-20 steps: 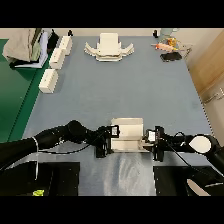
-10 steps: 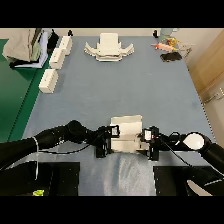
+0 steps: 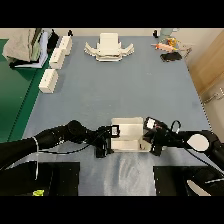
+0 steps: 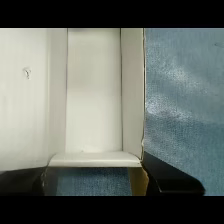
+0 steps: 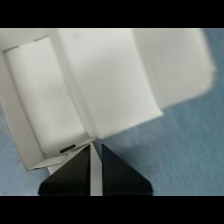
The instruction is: Fold the box.
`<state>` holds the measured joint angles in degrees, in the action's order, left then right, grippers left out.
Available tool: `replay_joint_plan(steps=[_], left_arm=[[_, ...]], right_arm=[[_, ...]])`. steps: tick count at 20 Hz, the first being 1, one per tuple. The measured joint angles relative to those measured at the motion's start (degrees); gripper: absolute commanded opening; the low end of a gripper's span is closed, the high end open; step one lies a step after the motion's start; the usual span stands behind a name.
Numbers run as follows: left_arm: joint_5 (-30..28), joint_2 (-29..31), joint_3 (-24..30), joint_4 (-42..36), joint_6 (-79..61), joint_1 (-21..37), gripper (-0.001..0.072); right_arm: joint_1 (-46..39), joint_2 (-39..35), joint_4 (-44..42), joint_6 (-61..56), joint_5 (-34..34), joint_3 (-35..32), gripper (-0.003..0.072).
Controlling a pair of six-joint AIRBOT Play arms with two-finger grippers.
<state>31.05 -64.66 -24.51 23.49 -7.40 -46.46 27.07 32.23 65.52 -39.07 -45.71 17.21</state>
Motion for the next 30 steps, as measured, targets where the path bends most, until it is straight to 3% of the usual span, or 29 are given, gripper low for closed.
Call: replay_joint_plan(steps=[5, 9, 14, 20, 30], left_arm=[[0.0, 0.0, 0.0, 0.0, 0.0, 0.0, 0.0431], [0.0, 0.0, 0.0, 0.0, -0.1, 0.0, 0.0431], [0.0, 0.0, 0.0, 0.1, -0.1, 0.0, 0.0431], [0.0, 0.0, 0.0, 0.1, -0.1, 0.0, 0.0431], [0.1, 0.0, 0.0, 0.1, -0.1, 0.0, 0.0431]], right_arm=[[-0.9, -2.7, 25.9, -40.6, -12.3, 6.4, 0.0007], [-5.7, -2.3, 34.5, -61.4, -22.1, 8.3, 0.0005], [-11.5, 3.3, 25.9, -66.8, -23.2, 6.1, 0.0005], [-13.1, 10.3, 8.6, -59.4, -21.2, 5.2, 0.0005], [-13.2, 4.2, -5.3, -54.2, -21.3, 5.1, 0.0022]])
